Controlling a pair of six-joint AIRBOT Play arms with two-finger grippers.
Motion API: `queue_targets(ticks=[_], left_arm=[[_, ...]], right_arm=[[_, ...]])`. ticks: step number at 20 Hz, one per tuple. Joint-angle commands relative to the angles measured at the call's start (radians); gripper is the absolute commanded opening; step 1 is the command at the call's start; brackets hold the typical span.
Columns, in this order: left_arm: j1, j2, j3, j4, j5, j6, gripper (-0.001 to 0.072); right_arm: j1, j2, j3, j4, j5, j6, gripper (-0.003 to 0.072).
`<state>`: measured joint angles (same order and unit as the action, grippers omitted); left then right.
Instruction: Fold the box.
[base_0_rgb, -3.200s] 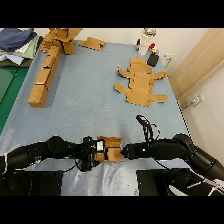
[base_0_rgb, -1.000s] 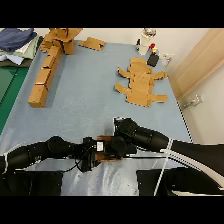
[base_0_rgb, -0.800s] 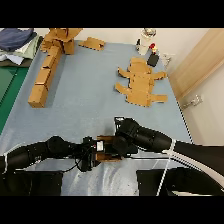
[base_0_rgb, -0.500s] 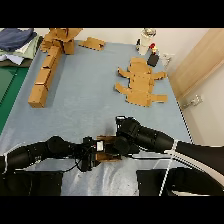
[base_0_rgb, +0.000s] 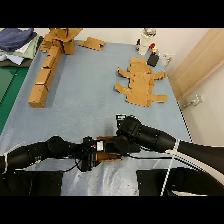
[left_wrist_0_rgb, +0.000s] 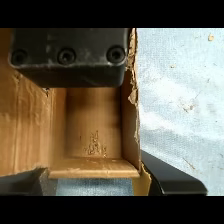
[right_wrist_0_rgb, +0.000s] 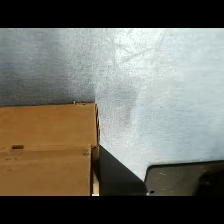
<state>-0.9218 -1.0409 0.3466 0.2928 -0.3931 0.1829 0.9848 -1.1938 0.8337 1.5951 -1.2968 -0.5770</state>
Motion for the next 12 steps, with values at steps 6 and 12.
queue_targets(ticks=[6, 12], left_arm=[[0.0, 0.0, 0.0, 0.0, 0.0, 0.0, 0.0602], [0.0, 0.0, 0.0, 0.0, 0.0, 0.0, 0.0602]], right_arm=[[0.0, 0.005, 0.005, -0.002, -0.003, -0.007, 0.035], [0.0, 0.086, 0.044, 0.04, -0.054, -0.006, 0.0349]])
